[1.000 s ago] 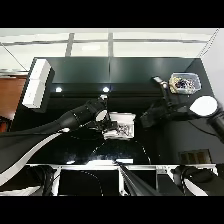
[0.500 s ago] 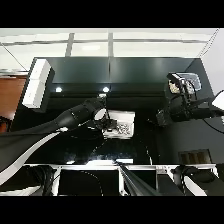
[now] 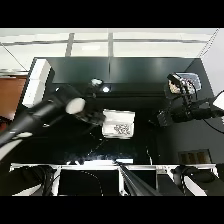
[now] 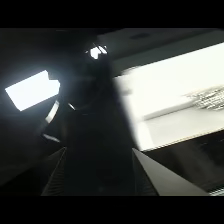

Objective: Fold the box and place the chain.

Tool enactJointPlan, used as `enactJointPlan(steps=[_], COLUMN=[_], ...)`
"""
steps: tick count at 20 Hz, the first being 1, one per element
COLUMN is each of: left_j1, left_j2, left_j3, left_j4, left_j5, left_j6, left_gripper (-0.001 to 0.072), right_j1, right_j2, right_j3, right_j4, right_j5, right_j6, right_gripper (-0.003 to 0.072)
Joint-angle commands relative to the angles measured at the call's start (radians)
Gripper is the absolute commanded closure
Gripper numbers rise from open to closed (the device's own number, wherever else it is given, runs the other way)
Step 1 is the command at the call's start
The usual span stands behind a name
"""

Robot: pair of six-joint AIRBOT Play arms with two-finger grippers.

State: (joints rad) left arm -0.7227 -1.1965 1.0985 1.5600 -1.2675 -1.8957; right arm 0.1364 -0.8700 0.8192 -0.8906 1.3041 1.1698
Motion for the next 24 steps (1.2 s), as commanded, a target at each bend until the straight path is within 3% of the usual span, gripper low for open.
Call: enactJointPlan(steps=[1, 4, 7, 8, 9, 10, 13, 16, 21, 24], left_j1=[0.181, 0.280, 0.279, 0.280, 0.277, 0.267, 0.270, 0.269, 0.270, 0.269], left_j2=[0.124, 0.203, 0.207, 0.198, 0.185, 0.171, 0.102, 0.027, -0.017, -0.048], left_j3=[-0.058, -0.215, -0.370, -0.405, -0.426, -0.435, -0.433, -0.432, -0.433, -0.433], left_j4=[-0.036, -0.114, -0.394, -0.448, -0.462, -0.458, -0.571, -0.662, -0.687, -0.858], left_j5=[0.009, 0.237, 0.325, 0.325, 0.323, 0.317, 0.356, 0.323, 0.372, 0.372], left_j6=[0.205, 0.322, 0.905, 1.039, 1.143, 1.245, 1.506, 1.826, 1.986, 2.059], left_gripper=[0.0217, 0.0217, 0.0215, 0.0178, 0.0085, 0.0018, 0.0001, 0.0001, 0.0002, 0.0002], right_j1=[0.000, 0.000, 0.000, 0.000, 0.000, 0.000, 0.000, 0.000, 0.000, 0.000], right_j2=[0.001, 0.001, 0.001, 0.001, 0.001, 0.001, 0.000, 0.000, 0.000, 0.000], right_j3=[0.001, 0.001, 0.001, 0.001, 0.001, 0.001, 0.001, 0.000, 0.000, 0.000], right_j4=[-0.002, -0.002, -0.002, -0.002, -0.002, -0.003, -0.004, -0.004, -0.005, -0.004], right_j5=[0.001, 0.001, 0.001, 0.001, 0.001, 0.001, -0.002, -0.003, -0.009, -0.029], right_j6=[0.000, 0.000, 0.000, 0.000, 0.000, 0.000, 0.000, 0.000, 0.000, 0.001], right_gripper=[0.0331, 0.0331, 0.0331, 0.0331, 0.0331, 0.0331, 0.0331, 0.0331, 0.0331, 0.0331])
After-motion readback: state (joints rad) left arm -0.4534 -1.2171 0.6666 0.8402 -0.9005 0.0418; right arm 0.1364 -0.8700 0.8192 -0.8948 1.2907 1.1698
